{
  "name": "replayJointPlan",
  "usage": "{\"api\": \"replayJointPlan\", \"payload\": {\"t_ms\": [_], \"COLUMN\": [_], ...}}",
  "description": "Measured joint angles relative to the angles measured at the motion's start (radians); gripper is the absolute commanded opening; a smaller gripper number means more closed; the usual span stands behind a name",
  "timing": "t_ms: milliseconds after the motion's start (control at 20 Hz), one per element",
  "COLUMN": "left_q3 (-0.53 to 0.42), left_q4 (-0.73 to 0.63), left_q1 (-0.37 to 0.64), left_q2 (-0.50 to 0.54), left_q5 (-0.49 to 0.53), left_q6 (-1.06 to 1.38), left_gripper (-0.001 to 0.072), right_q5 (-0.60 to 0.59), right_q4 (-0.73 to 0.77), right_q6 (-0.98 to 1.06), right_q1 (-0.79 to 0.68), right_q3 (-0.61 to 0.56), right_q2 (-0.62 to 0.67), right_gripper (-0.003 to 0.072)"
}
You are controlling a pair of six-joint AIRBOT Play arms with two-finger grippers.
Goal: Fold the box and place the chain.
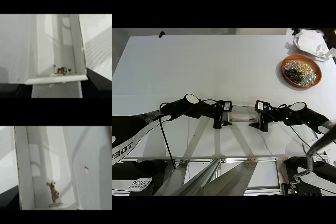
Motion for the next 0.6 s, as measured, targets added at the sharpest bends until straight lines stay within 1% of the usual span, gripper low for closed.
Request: {"api": "replayJointPlan", "payload": {"t_ms": [200, 300, 400, 600], "left_q3": [0.000, 0.000, 0.000, 0.000], "left_q4": [0.002, 0.002, 0.002, 0.002], "left_q1": [0.000, 0.000, 0.000, 0.000], "left_q2": [0.000, 0.000, 0.000, 0.000], "left_q5": [0.000, 0.000, -0.001, 0.000], "left_q6": [0.000, 0.000, 0.000, 0.000], "left_gripper": [0.0066, 0.0066, 0.0066, 0.0066], "right_q5": [0.016, 0.020, 0.024, 0.030], "right_q4": [-0.057, -0.130, -0.212, -0.385], "right_q6": [0.075, 0.151, 0.249, 0.441], "right_q1": [0.000, 0.000, 0.000, 0.000], "right_q3": [0.000, 0.000, 0.000, 0.000], "right_q2": [0.055, 0.091, 0.130, 0.243], "right_gripper": [0.0697, 0.0696, 0.0673, 0.0673]}}
